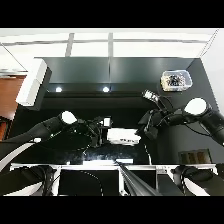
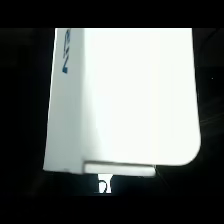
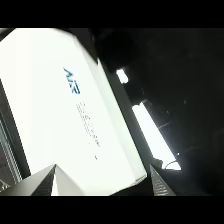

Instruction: Fold the box and place the chain.

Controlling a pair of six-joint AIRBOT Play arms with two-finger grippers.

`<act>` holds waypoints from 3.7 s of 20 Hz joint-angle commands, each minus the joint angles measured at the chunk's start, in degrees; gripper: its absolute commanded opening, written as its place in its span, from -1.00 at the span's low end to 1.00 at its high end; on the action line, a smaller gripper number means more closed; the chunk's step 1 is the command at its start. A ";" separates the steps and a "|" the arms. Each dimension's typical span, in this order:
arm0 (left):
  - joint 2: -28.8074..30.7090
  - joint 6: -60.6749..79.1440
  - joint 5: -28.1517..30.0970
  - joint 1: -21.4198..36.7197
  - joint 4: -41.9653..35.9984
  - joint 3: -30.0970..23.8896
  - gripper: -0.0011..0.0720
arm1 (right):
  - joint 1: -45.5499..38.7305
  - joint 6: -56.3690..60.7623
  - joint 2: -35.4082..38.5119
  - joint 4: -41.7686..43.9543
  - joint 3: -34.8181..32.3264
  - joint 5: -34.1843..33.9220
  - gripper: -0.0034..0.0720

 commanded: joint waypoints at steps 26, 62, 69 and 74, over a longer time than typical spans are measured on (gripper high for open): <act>-0.04 0.02 0.00 0.00 0.02 0.07 -0.06 | 6.88 -7.82 6.05 -1.11 -6.49 -8.17 0.19; -0.04 0.02 0.00 0.00 0.02 0.07 -0.06 | 6.88 -7.82 5.99 -1.25 -6.56 -6.47 -0.40; -0.04 0.02 0.00 0.00 0.02 0.07 -0.06 | 6.88 -7.80 5.97 -1.25 -6.56 -6.43 -0.39; -0.04 0.02 0.00 0.00 0.02 0.07 -0.06 | 6.88 -7.52 5.99 -1.25 -6.56 -6.54 -0.39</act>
